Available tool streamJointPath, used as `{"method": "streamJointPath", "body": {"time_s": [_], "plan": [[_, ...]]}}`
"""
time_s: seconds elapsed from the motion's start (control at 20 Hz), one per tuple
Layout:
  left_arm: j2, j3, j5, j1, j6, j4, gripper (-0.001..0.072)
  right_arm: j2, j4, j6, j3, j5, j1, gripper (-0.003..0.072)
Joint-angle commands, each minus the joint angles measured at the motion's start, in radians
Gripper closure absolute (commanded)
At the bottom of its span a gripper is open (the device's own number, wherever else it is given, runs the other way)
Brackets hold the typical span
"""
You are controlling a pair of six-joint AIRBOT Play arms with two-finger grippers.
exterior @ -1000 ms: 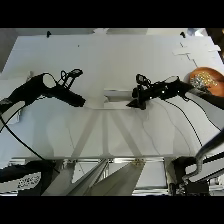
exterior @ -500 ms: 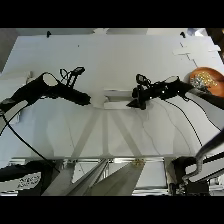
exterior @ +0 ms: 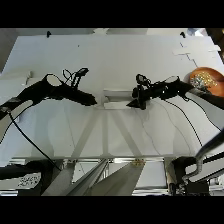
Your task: Fold the box and place the chain.
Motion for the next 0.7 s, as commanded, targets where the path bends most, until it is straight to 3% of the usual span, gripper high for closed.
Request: {"method": "streamJointPath", "body": {"time_s": [0.0,0.15,0.25,0.5,0.65], "plan": [[-0.003,0.000,-0.005,-0.002,0.006,-0.020,0.0568,0.000,0.000,0.002,0.001,0.000,0.000,0.0358],[-0.001,0.000,-0.003,0.014,0.006,-0.016,0.0556,0.000,0.000,0.002,0.001,0.000,0.000,0.0358],[0.003,0.000,-0.005,0.048,0.008,-0.014,0.0696,0.000,0.000,0.002,0.001,0.000,0.000,0.0358],[-0.001,0.000,-0.018,0.093,-0.006,0.092,0.0701,0.000,0.000,0.002,0.001,0.000,0.000,0.0358],[-0.026,-0.002,-0.016,0.083,-0.005,0.085,0.0701,0.000,0.000,0.002,0.001,0.000,0.000,0.0358]]}}
